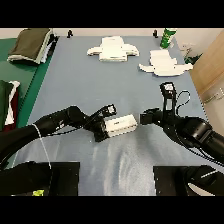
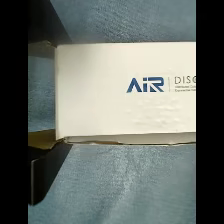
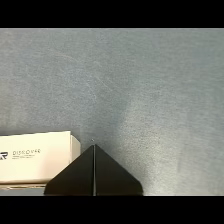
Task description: Fold the box.
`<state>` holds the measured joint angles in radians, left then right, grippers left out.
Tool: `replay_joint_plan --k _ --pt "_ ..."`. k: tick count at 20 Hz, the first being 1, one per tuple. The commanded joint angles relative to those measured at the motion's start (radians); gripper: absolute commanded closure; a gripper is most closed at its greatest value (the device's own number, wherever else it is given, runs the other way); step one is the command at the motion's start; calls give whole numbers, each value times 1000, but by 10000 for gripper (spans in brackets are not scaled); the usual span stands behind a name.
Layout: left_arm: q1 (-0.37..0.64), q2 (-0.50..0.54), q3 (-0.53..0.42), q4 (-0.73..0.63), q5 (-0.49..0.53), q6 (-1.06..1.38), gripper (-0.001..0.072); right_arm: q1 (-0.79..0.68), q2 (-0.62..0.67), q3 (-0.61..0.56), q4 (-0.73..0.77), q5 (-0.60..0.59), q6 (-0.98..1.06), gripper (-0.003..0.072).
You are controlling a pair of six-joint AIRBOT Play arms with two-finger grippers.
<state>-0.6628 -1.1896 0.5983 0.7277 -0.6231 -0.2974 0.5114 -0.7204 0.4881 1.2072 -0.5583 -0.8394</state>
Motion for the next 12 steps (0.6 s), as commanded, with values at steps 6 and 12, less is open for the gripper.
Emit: replay_joint_plan --k 6,12 --pt "2 -14 1 -58 -3 -3 117 -1 -3 1 -3 0 6 677" --pt "2 -15 1 -58 26 -2 -11 -1 -3 1 -3 0 5 677"
